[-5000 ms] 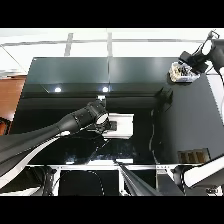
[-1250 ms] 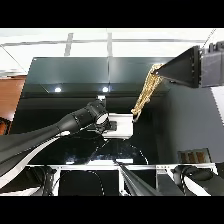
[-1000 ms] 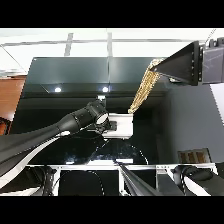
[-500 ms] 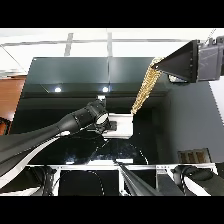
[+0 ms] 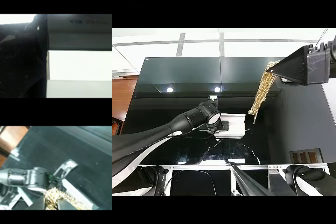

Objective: Fold the box and place the chain.

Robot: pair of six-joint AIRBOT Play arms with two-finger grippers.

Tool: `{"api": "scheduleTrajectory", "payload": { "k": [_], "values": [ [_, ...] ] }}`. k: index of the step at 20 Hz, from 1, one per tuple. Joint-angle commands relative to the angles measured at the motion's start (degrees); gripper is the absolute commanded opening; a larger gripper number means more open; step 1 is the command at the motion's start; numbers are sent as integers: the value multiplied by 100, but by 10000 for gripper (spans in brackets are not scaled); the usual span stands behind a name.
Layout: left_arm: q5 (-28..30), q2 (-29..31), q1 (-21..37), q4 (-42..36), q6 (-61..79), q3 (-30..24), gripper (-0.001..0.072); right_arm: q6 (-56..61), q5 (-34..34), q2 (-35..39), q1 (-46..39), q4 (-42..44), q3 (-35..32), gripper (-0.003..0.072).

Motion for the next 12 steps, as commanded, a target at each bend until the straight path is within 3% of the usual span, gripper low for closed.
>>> {"api": "scheduleTrajectory", "payload": {
  "k": [1,7,12],
  "values": [
    [0,-2,4,2,0,0,28,4,-11,2,9,435,0,14],
    [0,-2,4,0,0,0,27,0,-116,-4,15,704,-201,14],
    [0,-2,4,2,0,0,28,-13,-459,-4,564,688,-1510,14]
  ]
}}
